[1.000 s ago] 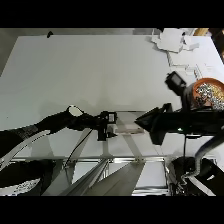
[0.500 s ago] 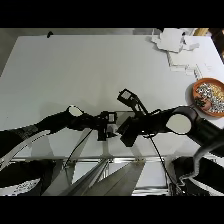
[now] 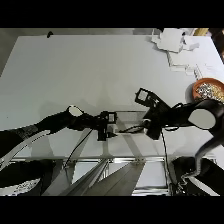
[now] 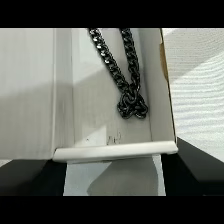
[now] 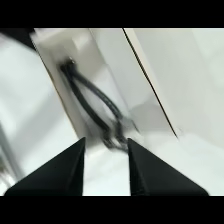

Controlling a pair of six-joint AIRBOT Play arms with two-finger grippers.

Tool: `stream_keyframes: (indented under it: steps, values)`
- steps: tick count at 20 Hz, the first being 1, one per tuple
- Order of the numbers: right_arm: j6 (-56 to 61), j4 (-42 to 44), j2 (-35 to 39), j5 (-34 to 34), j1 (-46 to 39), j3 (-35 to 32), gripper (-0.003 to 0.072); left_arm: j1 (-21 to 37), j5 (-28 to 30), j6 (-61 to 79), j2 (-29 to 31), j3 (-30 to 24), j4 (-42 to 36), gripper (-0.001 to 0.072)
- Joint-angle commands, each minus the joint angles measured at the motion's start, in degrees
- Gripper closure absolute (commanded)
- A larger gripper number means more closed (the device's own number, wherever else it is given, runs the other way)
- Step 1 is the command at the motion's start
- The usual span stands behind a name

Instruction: Fold the box and place the chain.

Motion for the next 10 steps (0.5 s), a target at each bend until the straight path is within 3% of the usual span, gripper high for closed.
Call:
stream_keyframes:
  steps: [1, 5, 10]
  values:
    - [-25.29, -7.52, 1.53, 7.3, -10.67, -2.08, 0.0517, 0.02, 0.0, 0.0, 0.04, 0.02, 0.02, 0.0558]
    - [-36.52, -7.17, 0.61, -3.26, -21.86, -9.51, 0.0516, 0.02, 0.0, 0.0, 0.04, 0.02, 0.02, 0.0558]
    - [-46.73, -3.06, -8.5, -8.74, -24.37, -10.58, 0.0481, 0.02, 0.0, 0.0, 0.04, 0.02, 0.02, 0.0558]
